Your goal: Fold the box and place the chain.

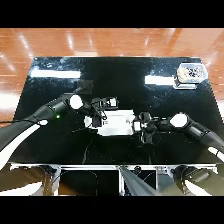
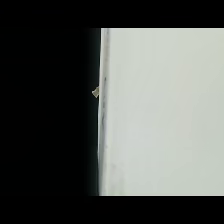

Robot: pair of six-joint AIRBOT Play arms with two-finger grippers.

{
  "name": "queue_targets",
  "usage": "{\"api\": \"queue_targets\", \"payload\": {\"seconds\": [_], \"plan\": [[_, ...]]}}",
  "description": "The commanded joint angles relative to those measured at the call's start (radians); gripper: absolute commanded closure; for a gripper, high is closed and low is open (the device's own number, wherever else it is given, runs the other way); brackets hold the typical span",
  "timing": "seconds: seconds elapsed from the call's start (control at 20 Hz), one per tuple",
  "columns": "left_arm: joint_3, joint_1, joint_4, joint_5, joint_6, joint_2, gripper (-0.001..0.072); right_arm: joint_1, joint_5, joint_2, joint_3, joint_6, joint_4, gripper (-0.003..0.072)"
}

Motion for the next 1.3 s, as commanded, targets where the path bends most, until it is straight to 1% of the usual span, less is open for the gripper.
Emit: {"api": "queue_targets", "payload": {"seconds": [0.0,0.1,0.25,0.4,0.55,0.65,0.9,1.25], "plan": [[0.002,0.001,-0.019,-0.004,0.000,-0.001,0.0687,0.031,-0.015,-0.005,0.000,-0.003,0.049,-0.0021],[0.002,0.001,-0.021,-0.005,0.000,-0.001,0.0687,0.033,-0.038,-0.005,-0.002,0.006,0.080,-0.0020],[0.002,0.001,-0.021,-0.004,0.000,-0.001,0.0687,0.032,-0.111,0.001,-0.002,0.130,0.072,-0.0020],[0.002,0.001,-0.021,-0.005,0.000,-0.001,0.0687,0.033,-0.111,0.026,-0.002,0.166,0.072,-0.0020],[0.002,0.001,-0.021,-0.006,0.000,-0.001,0.0687,0.032,-0.117,0.064,-0.002,0.186,0.071,-0.0020],[0.002,0.001,-0.021,-0.007,0.000,-0.001,0.0687,0.032,-0.121,0.066,-0.002,0.188,0.068,-0.0020],[0.002,0.001,-0.021,-0.029,0.000,-0.001,0.0687,0.032,-0.213,0.066,-0.002,0.197,0.065,-0.0021],[0.002,0.001,-0.021,-0.026,0.000,-0.001,0.0687,0.032,-0.228,0.063,-0.002,0.196,0.066,-0.0022]]}}
